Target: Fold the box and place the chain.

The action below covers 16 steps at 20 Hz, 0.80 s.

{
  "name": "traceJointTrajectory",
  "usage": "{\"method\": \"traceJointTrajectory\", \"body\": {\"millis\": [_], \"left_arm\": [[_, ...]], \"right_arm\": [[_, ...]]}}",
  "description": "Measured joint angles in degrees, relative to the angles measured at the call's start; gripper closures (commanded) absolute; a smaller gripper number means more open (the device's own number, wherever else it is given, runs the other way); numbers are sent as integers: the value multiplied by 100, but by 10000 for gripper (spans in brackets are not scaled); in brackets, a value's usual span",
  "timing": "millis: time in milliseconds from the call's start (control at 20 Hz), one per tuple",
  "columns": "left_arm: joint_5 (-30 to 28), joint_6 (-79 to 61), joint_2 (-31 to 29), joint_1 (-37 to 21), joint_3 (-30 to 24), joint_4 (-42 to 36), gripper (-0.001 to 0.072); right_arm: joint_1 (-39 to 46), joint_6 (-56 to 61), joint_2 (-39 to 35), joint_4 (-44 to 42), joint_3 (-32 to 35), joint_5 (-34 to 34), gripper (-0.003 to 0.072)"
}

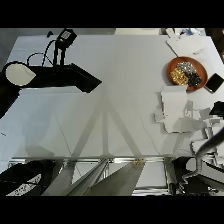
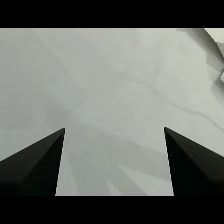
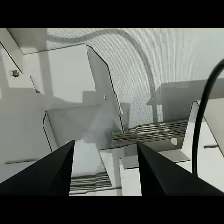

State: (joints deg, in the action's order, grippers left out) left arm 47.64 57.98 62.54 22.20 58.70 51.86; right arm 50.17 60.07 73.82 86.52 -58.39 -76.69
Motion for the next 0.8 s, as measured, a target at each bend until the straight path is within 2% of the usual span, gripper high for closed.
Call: {"method": "traceJointTrajectory", "body": {"millis": [500, 550, 600, 750, 800], "left_arm": [[-2, -2, 0, 0, 0, 0, 16], [-2, 0, 0, 0, 0, 0, 16], [-2, 0, 0, 0, 0, 0, 16], [-2, -2, 0, 0, 0, 0, 16], [-2, -2, 0, 0, 0, 0, 16]], "right_arm": [[24, -315, 481, -251, 0, 417, 245], [24, -374, 549, -254, 0, 433, 253], [24, -439, 599, -258, 0, 444, 298], [22, -575, 756, -271, 0, 492, 308], [24, -601, 811, -278, 0, 511, 332]]}}
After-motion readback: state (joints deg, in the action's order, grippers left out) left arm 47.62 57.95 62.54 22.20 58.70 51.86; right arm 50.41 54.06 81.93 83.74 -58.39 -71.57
